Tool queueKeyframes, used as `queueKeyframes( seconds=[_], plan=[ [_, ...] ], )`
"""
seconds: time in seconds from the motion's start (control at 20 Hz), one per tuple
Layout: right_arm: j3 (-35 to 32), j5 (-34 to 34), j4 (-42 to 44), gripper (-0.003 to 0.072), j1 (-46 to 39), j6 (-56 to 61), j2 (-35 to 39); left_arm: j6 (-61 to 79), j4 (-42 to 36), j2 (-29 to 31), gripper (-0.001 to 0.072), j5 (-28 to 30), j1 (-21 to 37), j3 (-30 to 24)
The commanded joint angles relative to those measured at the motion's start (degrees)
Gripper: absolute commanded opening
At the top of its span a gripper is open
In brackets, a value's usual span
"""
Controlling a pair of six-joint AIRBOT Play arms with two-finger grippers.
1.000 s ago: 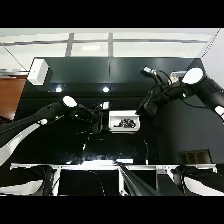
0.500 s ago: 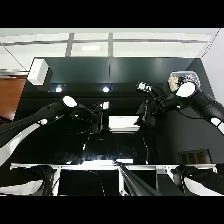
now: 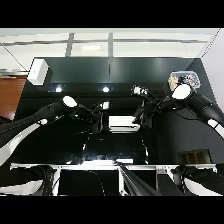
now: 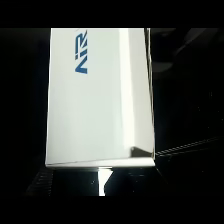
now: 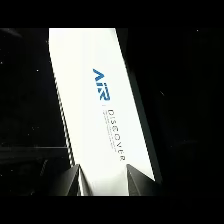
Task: Fold the box and place the chain.
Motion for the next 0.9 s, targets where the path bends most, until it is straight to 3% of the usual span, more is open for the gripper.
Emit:
queueKeyframes(
  seconds=[0.0, 0.85],
  plan=[
    [-0.02, -0.39, 0.02, 0.0305, 0.28, -0.20, 0.02, -0.02, 0.00, -0.04, 0.0485, -0.11, -0.04, 0.04],
    [-0.02, 0.55, -2.58, 0.0305, 1.75, 0.90, 0.02, 0.00, 0.02, -0.04, 0.0485, -0.11, -0.04, 0.02]
  ],
)
